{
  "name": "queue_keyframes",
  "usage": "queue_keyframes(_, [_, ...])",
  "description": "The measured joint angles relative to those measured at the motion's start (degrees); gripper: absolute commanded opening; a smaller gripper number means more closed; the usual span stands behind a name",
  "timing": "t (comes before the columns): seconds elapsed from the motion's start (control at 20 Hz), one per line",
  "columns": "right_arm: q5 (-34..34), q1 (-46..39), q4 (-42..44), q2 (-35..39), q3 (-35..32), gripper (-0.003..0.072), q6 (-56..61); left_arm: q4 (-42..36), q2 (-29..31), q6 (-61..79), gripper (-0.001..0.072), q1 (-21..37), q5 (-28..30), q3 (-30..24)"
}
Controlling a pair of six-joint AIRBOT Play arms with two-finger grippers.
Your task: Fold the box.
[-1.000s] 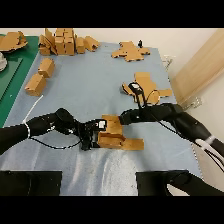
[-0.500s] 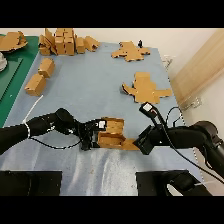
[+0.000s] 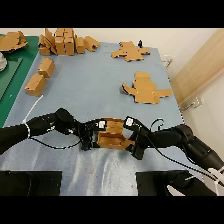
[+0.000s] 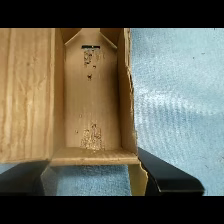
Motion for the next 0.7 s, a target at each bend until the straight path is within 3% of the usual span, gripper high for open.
queue_keyframes(0.05, [1.31,0.39,0.22,-1.44,-0.07,0.0274,-1.25,-0.02,0.0,-0.02,0.0404,0.0,-0.02,0.0])
queue_keyframes(0.15, [3.65,0.83,0.7,-3.52,-0.02,0.0256,-2.86,-0.02,0.0,0.0,0.0404,0.0,-0.02,0.0])
queue_keyframes(0.25, [5.42,1.11,1.29,-4.63,0.11,0.0072,-3.78,-0.04,0.0,-0.17,0.0404,0.0,0.0,0.0])
queue_keyframes(0.3, [6.43,1.14,1.53,-4.94,0.17,0.0067,-4.0,-0.02,0.0,-0.13,0.0404,0.0,0.0,0.0])
queue_keyframes(0.35, [7.08,1.16,1.57,-5.22,0.22,0.0014,-4.39,0.0,0.0,0.0,0.0404,0.0,0.0,0.0])
queue_keyframes(0.7, [8.2,1.36,3.93,-5.81,0.33,0.0014,-4.94,0.0,0.0,0.0,0.0403,0.0,-0.02,0.0])
